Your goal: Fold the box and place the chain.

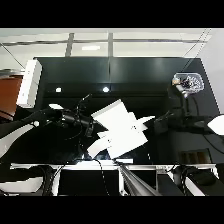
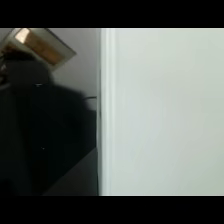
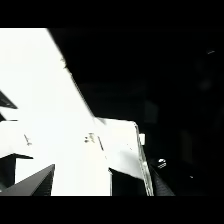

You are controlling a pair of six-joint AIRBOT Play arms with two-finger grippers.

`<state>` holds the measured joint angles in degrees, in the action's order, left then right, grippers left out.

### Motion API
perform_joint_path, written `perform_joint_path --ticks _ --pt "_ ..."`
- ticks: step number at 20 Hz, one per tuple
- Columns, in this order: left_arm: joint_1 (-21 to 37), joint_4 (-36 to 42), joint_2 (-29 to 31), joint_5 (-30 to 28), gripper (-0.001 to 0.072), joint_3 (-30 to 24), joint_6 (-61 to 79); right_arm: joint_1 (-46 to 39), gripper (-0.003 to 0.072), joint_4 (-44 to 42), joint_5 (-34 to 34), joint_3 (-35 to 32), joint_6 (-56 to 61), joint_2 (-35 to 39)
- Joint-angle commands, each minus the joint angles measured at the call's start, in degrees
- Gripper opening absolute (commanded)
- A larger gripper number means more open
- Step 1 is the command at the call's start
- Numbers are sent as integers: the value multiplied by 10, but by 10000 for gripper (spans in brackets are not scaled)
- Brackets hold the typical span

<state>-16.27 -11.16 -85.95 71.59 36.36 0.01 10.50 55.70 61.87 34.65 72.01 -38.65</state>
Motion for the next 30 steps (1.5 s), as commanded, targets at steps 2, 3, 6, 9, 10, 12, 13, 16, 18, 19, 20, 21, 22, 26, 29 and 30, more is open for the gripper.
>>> perform_joint_path --ticks 2,3,6,9,10,12,13,16,18,19,20,21,22,26,29,30 --pt "-23 -117 26 -14 21 37 -2 -79 703 132 31 104 -18 1" --pt "-34 -139 45 -38 21 40 -2 -89 702 163 25 126 -23 1" --pt "-69 -206 125 -155 21 40 -2 -104 703 261 -21 163 -23 1" --pt "-96 -229 168 -257 25 38 15 -105 704 205 -15 156 -31 -3" --pt "-101 -231 161 -258 27 37 53 -104 704 168 2 144 -65 -6" --pt "-103 -250 139 -240 27 37 87 -93 704 96 43 95 -162 -11" --pt "-101 -250 128 -232 28 37 83 -83 705 56 53 67 -204 -11" --pt "-100 -251 92 -199 27 37 72 -39 703 -58 50 -18 -329 -11" --pt "-100 -249 83 -199 27 37 68 0 702 -59 14 -68 -369 -12" --pt "-100 -249 83 -201 27 38 55 18 703 -60 -5 -87 -378 -12" --pt "-100 -251 83 -201 27 37 41 37 703 -60 -24 -104 -389 -12" --pt "-100 -257 82 -201 27 37 34 56 703 -59 -42 -118 -401 -12" --pt "-100 -264 81 -200 27 37 30 72 702 -57 -58 -126 -409 -12" --pt "-100 -263 70 -200 27 38 30 121 703 -31 -96 -138 -460 -12" --pt "-101 -263 70 -200 27 38 30 139 703 -6 -94 -140 -471 -13" --pt "-100 -263 70 -199 27 38 30 143 703 -4 -94 -141 -473 -14"
